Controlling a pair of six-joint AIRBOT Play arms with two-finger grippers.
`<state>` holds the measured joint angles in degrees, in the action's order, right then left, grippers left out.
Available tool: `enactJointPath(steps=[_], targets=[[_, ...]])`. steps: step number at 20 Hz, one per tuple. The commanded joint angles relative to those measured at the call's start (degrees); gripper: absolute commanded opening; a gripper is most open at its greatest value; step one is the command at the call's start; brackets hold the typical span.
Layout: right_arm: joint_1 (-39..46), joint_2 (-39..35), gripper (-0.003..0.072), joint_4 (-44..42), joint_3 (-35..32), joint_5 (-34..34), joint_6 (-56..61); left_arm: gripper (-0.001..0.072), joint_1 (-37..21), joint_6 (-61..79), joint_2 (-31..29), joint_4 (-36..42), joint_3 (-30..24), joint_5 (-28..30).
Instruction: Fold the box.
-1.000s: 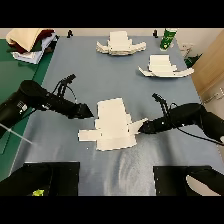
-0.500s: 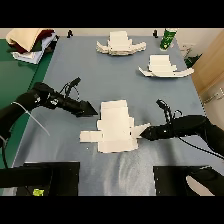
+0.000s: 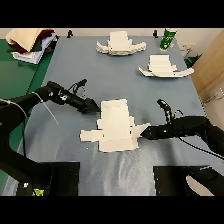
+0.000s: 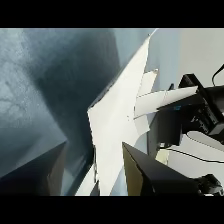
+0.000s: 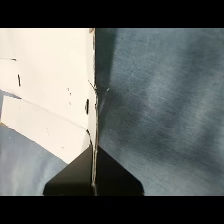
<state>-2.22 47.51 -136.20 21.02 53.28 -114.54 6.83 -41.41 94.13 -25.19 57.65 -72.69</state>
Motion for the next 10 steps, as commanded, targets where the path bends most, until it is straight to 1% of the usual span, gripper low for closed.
enactJointPath(steps=[1, 4, 6, 9, 10], targets=[[-0.1, -0.1, -0.0001, -0.1, 0.0, 0.2, 0.0, 0.0524, 2.4, 0.1, 5.5, 0.5, 5.9, -1.7], [-0.1, -0.1, -0.0001, -0.1, 0.0, 0.2, 0.0, 0.0524, 5.2, 0.1, 8.8, 0.8, 9.9, -5.2], [0.0, -0.1, -0.0001, -0.1, 0.0, 0.2, 0.0, 0.0523, 6.3, 0.2, 9.9, 1.0, 10.8, -6.4], [-0.1, -0.1, -0.0001, -0.1, 0.0, 0.2, 0.0, 0.0520, 7.0, 1.9, 10.4, 1.0, 11.1, -11.5], [0.0, -0.1, 0.0000, -0.1, 0.0, 0.2, 0.0, 0.0340, 7.0, 2.5, 10.4, 1.0, 11.1, -13.3]])
